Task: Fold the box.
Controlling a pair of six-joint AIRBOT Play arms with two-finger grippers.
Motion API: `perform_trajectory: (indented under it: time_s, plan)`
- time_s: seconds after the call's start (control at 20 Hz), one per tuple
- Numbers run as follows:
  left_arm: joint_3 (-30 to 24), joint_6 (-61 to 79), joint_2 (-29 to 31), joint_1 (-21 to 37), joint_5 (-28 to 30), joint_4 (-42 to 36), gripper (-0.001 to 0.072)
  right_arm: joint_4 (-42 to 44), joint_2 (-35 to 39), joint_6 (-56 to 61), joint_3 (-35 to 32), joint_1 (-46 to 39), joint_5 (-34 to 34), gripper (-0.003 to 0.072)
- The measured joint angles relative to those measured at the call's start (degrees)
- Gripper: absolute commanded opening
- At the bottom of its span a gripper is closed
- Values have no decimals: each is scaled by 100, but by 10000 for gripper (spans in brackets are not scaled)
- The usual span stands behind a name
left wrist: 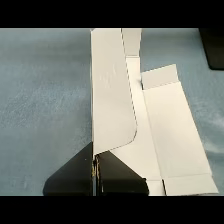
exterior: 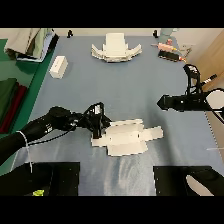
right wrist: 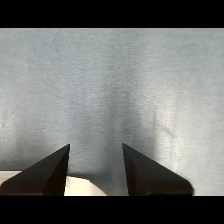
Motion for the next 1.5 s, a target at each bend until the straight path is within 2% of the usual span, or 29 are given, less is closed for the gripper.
perform_trajectory:
  time_s: [0.75,1.05,1.25,1.5]
  plan:
    - [-31,-479,37,-4,-621,756,11,190,0,-50,-245,0,-85,510]
    - [-46,804,638,-83,-96,232,9,216,0,-61,-245,2,-98,510]
    - [-219,1405,922,-479,374,-13,8,264,0,-61,-245,2,-201,510]
    - [-619,1714,984,-964,981,-273,8,330,0,-61,-243,2,-289,510]
